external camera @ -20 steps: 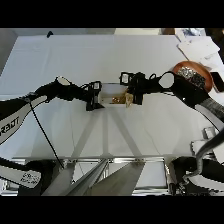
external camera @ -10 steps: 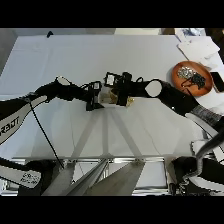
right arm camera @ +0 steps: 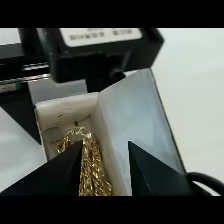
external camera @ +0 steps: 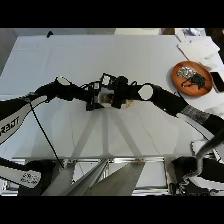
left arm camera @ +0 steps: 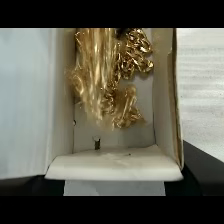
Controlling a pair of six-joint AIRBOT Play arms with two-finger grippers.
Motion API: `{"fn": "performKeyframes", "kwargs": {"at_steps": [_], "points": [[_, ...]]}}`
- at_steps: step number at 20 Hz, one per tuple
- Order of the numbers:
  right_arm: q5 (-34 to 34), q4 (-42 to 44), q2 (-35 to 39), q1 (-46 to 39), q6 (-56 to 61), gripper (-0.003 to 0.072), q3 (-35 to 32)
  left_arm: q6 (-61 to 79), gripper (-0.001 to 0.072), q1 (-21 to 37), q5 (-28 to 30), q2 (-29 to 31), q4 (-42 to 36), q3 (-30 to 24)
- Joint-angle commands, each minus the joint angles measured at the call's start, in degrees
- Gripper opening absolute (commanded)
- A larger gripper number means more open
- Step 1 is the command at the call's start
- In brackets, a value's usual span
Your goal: Fold the box and place the chain.
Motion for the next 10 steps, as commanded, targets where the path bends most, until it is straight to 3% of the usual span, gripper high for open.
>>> {"fn": "performKeyframes", "kwargs": {"at_steps": [1, 7, 10], "points": [[4.1, 0.0, -0.1, 0.1, 0.5, 0.0324, 0.0, 0.0, 0.0256, 0.0, 0.0, 0.0, 0.0, 0.0], [10.9, -0.2, 7.3, -4.3, 0.4, 0.0325, 0.0, 0.0, 0.0256, 0.0, 0.0, 0.0, 0.0, 0.0], [19.2, -0.7, 11.7, -10.6, 0.3, 0.0346, -0.3, 0.0, 0.0256, 0.0, 0.0, 0.0, 0.0, 0.0]]}}
